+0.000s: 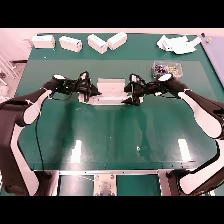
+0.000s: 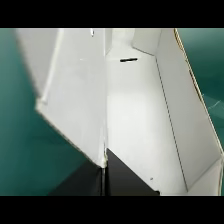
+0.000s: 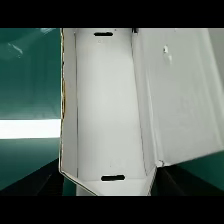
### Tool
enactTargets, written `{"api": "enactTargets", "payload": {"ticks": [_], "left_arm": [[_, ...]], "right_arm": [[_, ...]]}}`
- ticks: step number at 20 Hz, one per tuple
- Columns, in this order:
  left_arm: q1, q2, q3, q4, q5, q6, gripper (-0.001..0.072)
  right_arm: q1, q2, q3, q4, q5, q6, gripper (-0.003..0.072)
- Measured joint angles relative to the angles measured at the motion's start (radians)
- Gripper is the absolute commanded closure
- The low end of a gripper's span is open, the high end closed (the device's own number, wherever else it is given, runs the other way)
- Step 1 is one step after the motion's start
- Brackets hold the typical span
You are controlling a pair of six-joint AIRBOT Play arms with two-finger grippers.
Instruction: Fold the box and place the chain.
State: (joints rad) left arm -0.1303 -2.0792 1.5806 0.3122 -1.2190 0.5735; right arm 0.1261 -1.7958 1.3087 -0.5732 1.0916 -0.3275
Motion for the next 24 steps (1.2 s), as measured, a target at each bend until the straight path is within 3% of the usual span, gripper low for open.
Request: {"api": "enactTargets", "payload": {"ticks": [8,9,24], "left_arm": [[0.000,0.000,0.000,-0.001,0.002,0.000,0.0687],[0.000,0.000,0.000,-0.001,0.003,0.000,0.0688],[0.000,0.000,0.000,-0.002,0.003,-0.001,0.0687]], "right_arm": [[0.000,-0.032,-0.013,0.041,-0.001,-0.033,0.0040],[0.000,-0.034,-0.013,0.046,-0.001,-0.037,0.0001],[0.000,-0.089,0.030,0.067,0.029,-0.076,0.0001]]}}
